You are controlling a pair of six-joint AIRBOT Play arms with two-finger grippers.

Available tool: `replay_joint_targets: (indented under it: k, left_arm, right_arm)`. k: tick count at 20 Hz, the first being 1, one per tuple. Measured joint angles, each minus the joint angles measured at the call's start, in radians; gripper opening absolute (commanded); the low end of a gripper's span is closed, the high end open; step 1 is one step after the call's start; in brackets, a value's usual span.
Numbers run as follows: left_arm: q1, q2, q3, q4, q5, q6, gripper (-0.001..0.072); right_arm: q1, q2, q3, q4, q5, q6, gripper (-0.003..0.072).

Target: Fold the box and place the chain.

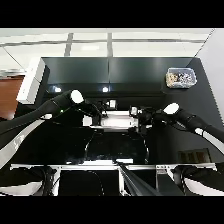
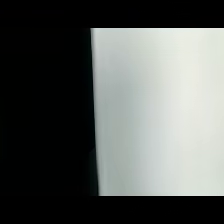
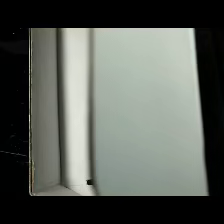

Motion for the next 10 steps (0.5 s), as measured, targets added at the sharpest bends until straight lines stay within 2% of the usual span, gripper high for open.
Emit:
replay_joint_targets:
  k: [10]
  left_arm:
    - [0.0, 0.0, 0.0, 0.0, -0.001, -0.001, 0.0027]
  right_arm:
    - [0.049, -0.02, 0.015, -0.085, -0.041, 0.097, 0.0658]
